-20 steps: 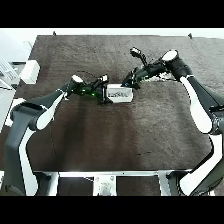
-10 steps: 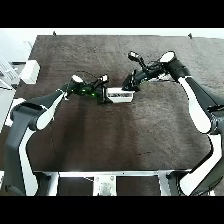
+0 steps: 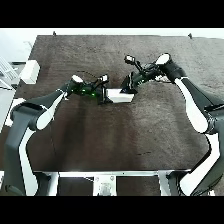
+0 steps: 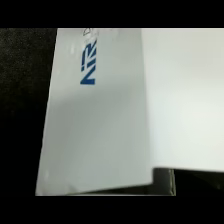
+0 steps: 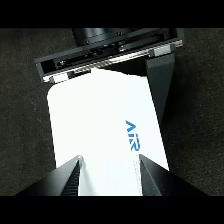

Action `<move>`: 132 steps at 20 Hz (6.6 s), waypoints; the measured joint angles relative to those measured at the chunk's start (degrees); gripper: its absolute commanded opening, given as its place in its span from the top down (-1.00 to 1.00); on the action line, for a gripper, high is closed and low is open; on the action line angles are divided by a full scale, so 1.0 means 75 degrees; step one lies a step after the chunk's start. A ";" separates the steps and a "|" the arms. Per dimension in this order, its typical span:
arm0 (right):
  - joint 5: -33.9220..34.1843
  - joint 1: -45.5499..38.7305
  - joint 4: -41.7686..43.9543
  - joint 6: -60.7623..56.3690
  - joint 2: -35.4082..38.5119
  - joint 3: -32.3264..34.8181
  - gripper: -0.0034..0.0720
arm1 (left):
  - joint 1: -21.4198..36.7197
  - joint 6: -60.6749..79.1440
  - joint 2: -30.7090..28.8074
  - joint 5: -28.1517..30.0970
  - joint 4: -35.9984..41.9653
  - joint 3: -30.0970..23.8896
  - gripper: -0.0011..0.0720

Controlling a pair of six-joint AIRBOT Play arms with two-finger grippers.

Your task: Fold the box and place the chain.

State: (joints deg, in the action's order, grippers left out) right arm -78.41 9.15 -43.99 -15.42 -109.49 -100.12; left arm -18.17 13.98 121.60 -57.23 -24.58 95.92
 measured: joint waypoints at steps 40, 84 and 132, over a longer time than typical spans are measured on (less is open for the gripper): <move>0.0938 0.0175 -0.0102 -0.0612 -0.0052 0.0286 -0.20 | 0.0006 -0.0003 0.0003 0.0006 0.0003 0.0003 0.02; 0.1236 -0.0143 0.1469 0.0087 -0.0038 0.2101 0.89 | -0.0009 0.0026 0.0000 -0.0006 -0.0012 0.0003 0.02; 0.4712 -0.1810 0.1259 -0.1521 0.7801 0.8501 0.89 | 0.2908 -0.4931 -0.2868 0.2970 -0.1451 -0.0662 0.92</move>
State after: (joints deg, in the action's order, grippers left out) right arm -43.07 -4.43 -34.54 -26.83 -50.98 -36.36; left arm 3.64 -23.00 100.09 -34.96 -35.46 90.96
